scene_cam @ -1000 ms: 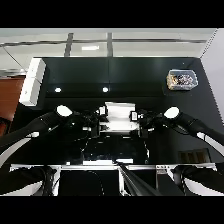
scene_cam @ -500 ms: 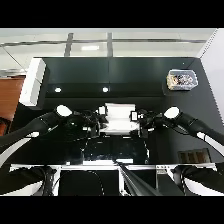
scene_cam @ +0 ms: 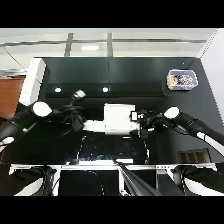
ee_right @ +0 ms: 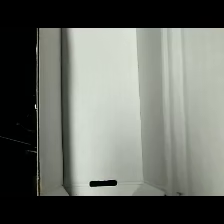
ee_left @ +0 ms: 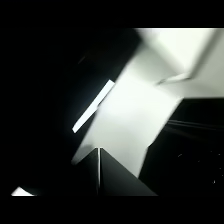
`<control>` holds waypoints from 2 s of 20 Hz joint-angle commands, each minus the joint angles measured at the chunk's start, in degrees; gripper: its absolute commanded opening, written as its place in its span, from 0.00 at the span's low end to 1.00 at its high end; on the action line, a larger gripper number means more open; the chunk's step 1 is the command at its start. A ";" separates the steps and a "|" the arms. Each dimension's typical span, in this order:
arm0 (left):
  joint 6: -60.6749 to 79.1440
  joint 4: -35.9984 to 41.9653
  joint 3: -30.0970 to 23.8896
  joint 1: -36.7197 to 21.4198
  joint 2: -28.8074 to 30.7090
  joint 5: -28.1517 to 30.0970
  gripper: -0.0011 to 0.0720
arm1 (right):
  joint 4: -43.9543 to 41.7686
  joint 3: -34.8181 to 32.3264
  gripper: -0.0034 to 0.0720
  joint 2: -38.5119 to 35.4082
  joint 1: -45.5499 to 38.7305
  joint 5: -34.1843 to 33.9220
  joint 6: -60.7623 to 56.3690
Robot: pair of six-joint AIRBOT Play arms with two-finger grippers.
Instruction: Fold the box and place the chain.
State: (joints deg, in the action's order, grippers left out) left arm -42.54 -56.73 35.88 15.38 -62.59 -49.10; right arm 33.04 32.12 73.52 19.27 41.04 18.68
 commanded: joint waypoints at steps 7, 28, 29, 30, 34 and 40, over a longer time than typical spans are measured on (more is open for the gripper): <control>-28.17 17.18 -4.26 -19.28 -9.60 -9.73 0.05 | -0.02 0.00 0.21 -0.04 0.04 0.04 -0.02; -26.36 20.92 12.20 6.36 -19.37 -8.46 0.69 | -0.02 0.02 0.21 -0.04 0.02 0.02 -0.02; -28.76 19.08 12.85 7.65 -19.39 -7.37 0.69 | -0.02 0.00 0.21 -0.04 0.02 0.02 -0.02; -31.10 16.85 13.33 8.76 -19.39 -6.49 0.69 | -0.02 0.00 0.21 -0.04 0.02 0.02 -0.02; -40.57 8.44 13.99 11.63 -19.41 -4.63 0.69 | -0.02 0.00 0.21 -0.04 0.04 0.02 -0.02; -57.55 -8.15 19.04 18.49 -19.41 -5.11 0.48 | -0.02 0.00 0.21 -0.04 0.02 0.02 -0.02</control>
State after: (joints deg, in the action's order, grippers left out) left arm -89.76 -54.35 52.34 30.61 -81.97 -54.43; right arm 33.04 32.12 73.52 19.27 41.06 18.68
